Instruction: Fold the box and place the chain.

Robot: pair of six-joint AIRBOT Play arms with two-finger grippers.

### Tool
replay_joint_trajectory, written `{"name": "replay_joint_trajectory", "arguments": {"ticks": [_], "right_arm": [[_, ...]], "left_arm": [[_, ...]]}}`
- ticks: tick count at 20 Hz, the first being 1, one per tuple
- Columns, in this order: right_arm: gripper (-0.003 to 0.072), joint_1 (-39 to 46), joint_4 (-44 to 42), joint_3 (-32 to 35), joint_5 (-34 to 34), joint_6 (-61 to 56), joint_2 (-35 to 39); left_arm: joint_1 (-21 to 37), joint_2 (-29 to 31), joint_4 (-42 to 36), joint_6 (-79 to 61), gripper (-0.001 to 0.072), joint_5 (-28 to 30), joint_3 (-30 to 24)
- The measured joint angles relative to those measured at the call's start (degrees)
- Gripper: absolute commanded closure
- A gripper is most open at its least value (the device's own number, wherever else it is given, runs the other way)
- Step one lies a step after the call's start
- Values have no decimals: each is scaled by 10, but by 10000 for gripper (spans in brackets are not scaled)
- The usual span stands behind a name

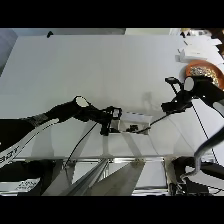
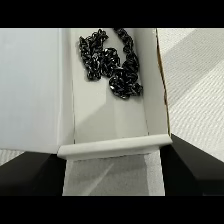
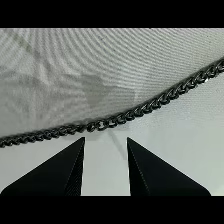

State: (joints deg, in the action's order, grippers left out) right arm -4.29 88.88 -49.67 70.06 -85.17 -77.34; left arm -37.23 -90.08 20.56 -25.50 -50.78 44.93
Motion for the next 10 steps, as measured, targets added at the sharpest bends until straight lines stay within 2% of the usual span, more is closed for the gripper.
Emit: {"name": "replay_joint_trajectory", "arguments": {"ticks": [6, 8, 9, 10], "right_arm": [[398, 0, 3, 2, -15, -13, -22], [445, 0, 3, 6, -20, -16, -26], [497, 0, 3, 9, -22, -17, -28], [585, 0, 3, 11, -23, -18, -29]], "left_arm": [[0, 0, 0, 0, 502, 0, 0], [0, 0, 0, 0, 502, 0, 0], [0, 0, 0, 0, 502, 0, 0], [0, 0, 0, 0, 502, 0, 0]]}}
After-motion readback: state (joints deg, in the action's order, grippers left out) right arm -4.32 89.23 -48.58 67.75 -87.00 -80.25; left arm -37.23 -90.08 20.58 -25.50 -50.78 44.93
